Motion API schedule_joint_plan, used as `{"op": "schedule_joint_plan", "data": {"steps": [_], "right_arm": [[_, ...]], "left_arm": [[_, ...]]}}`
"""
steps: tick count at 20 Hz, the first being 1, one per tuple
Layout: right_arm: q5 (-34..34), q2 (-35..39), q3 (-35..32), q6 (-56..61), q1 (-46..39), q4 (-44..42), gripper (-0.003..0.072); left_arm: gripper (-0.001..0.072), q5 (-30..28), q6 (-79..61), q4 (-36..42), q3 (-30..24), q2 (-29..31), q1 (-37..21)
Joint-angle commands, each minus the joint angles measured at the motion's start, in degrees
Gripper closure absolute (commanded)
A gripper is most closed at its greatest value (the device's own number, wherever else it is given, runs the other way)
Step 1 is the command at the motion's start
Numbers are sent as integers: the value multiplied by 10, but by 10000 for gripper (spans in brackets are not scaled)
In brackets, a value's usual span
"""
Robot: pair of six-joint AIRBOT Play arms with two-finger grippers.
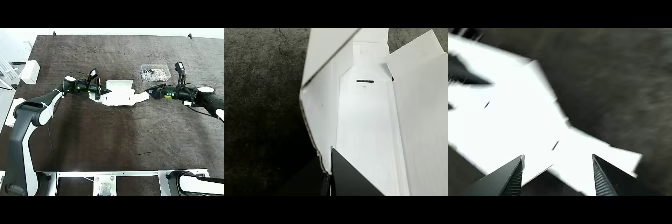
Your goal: Fold the box and place the chain.
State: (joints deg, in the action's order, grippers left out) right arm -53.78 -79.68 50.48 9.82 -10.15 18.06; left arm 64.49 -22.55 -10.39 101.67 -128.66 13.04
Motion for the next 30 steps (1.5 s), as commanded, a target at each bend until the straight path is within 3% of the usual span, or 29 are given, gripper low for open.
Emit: {"op": "schedule_joint_plan", "data": {"steps": [1,9,11,25,30], "right_arm": [[-17,38,-62,-142,25,2,158],[66,39,-82,-398,93,11,107],[89,39,-82,-434,107,10,55],[163,-7,-81,-490,158,23,55],[181,-38,-59,-494,163,-27,54]], "left_arm": [[688,1,0,1,0,0,0],[688,5,0,1,0,0,0],[688,5,0,3,0,0,0],[688,9,0,4,0,0,0],[688,9,0,4,0,0,0]]}}
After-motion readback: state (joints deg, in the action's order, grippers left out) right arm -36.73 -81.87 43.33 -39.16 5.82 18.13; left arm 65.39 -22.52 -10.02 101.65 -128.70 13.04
